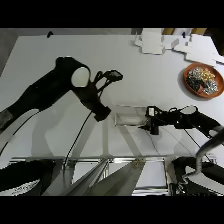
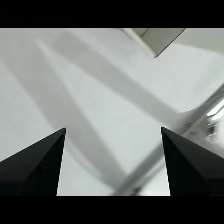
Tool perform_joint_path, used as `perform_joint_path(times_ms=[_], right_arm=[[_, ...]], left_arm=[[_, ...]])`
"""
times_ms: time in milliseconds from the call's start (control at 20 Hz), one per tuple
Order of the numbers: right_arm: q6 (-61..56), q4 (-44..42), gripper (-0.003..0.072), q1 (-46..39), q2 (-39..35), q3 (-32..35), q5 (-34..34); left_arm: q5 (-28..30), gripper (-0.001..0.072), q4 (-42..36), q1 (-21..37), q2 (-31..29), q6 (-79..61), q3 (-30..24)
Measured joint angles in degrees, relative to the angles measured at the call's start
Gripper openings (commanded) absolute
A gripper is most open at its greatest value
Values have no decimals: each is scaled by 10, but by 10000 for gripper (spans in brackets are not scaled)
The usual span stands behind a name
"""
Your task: Fold the box and place the chain.
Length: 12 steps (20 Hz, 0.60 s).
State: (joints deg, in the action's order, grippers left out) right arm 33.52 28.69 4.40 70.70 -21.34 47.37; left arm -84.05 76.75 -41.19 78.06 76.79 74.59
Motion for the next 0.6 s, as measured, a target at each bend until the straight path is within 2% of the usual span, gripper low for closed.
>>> perform_joint_path(times_ms=[100, 200, 350, 400, 500, 600], right_arm=[[0, 0, 472, 0, 0, 0, 0], [0, 0, 472, 0, 0, 0, 0], [0, 0, 472, 0, 0, 0, 0], [0, 0, 472, 0, 0, 0, 0], [0, 0, 472, 0, 0, 0, 0], [0, 0, 472, 0, 0, 0, 0]], left_arm=[[43, 638, -28, 24, -20, -144, -56], [113, 628, -73, 50, -34, -321, -127], [228, 632, -184, 78, -34, -580, -222], [264, 636, -223, 85, -26, -660, -245], [313, 695, -291, 92, -4, -780, -273], [353, 697, -358, 96, 23, -877, -288]])
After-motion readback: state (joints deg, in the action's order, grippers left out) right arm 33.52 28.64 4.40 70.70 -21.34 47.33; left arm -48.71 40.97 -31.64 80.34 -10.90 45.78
